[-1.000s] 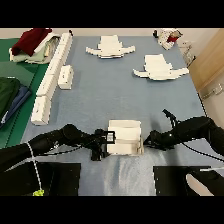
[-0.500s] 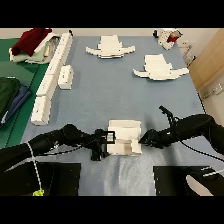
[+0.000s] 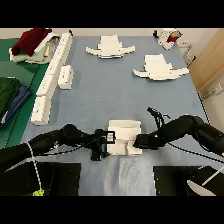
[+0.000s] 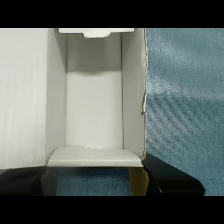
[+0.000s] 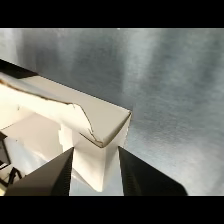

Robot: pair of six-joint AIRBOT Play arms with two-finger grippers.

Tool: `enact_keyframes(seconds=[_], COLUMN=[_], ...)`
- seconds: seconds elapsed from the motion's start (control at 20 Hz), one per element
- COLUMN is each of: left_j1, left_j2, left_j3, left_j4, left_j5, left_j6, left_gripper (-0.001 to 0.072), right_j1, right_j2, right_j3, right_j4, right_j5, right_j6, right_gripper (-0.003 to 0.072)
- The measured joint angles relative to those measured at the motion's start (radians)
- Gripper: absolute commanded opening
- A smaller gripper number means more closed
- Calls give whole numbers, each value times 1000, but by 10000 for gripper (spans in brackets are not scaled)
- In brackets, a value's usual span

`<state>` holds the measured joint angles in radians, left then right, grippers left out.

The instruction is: Fold the box.

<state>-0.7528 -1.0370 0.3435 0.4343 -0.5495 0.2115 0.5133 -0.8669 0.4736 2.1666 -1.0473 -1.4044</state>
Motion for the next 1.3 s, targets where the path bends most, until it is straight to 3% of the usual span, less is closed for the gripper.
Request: enact_keyframes(seconds=[0.4, 0.7, 0.85, 0.95, 1.0, 1.25, 1.3], left_j1=[0, 0, 0, 0, 0, 0, 0], left_j2=[0, 0, 0, 0, 0, 0, 0], left_j3=[0, 0, 0, 0, 0, 0, 0], left_j4=[0, 0, 0, 0, 0, 0, 0], left_j5=[0, 0, 0, 0, 0, 0, 0], left_j6=[0, 0, 0, 0, 0, 0, 0], left_gripper=[522, 522, 522, 522, 522, 522, 522], right_j1=[312, 459, 484, 490, 492, 497, 498], right_j2=[-146, -261, -284, -296, -301, -321, -323], right_j3=[185, 272, 283, 286, 288, 291, 292], right_j4=[-406, -573, -600, -620, -630, -646, -647], right_j5=[-29, -108, -121, -138, -146, -144, -143], right_j6=[517, 798, 868, 898, 908, 927, 929], right_gripper=[429, 427, 263, 13, 4, 20, 220])
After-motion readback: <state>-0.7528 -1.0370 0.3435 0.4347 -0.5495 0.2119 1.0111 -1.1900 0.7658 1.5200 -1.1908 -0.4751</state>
